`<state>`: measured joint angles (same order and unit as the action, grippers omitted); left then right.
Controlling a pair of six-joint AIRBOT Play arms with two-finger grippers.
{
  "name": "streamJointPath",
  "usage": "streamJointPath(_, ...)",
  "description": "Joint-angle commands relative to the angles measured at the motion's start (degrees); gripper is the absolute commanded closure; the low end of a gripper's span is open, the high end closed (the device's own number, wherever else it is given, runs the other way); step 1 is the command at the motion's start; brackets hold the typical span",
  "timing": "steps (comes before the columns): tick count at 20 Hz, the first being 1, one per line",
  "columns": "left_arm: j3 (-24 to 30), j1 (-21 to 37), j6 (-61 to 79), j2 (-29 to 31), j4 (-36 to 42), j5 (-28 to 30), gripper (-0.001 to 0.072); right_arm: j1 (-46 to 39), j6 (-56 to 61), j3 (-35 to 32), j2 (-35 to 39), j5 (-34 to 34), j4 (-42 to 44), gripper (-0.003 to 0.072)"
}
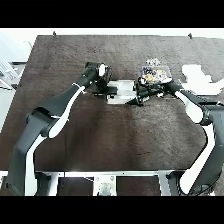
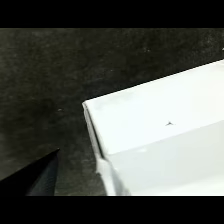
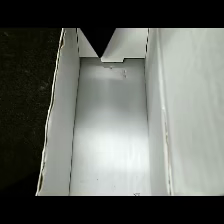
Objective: Fold the box and place the chain.
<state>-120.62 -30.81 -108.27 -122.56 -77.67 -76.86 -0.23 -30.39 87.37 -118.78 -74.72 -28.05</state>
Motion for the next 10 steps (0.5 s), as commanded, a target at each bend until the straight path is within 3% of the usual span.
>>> streamJointPath(1, -0.1, 0.0, 0.9, 0.8, 0.0, -0.9, 0.0115, 0.0, 0.1, 0.0, 0.0, -0.3, 0.2, 0.0110)
streamJointPath(10, 0.0, -0.1, -0.4, 1.4, -0.5, 0.0, 0.0117, 0.0, 0.1, 0.0, 0.0, -0.3, 0.2, 0.0110)
